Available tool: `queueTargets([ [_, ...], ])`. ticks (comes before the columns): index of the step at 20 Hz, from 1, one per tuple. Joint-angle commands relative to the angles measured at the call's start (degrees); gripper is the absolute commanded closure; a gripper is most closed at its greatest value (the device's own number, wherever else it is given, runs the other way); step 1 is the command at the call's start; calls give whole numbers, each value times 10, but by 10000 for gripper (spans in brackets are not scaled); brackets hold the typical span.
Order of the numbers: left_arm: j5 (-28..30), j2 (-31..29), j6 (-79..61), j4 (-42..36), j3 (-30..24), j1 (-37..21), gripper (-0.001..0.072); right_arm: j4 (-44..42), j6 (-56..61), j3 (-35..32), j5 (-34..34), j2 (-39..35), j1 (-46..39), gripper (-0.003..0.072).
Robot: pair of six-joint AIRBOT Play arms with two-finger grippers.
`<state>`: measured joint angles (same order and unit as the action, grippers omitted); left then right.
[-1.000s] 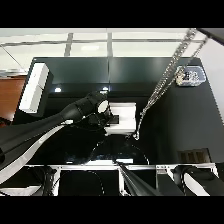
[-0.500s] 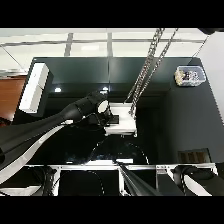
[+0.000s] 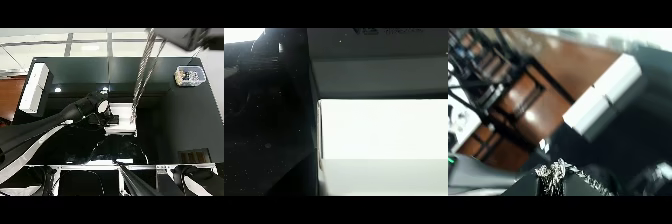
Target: Fold the box and place the chain.
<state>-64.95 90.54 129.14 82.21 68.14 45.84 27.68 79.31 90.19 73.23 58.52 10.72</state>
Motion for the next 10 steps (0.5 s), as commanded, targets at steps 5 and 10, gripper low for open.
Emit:
queueTargets([
  [5, 0, 0, -1, 0, 0, 0, 682, 71, 2, -175, -4, 2, 19, 674],
  [10, 0, 0, -1, 0, 0, 0, 682, 111, 9, -349, -77, 3, 21, 673],
])
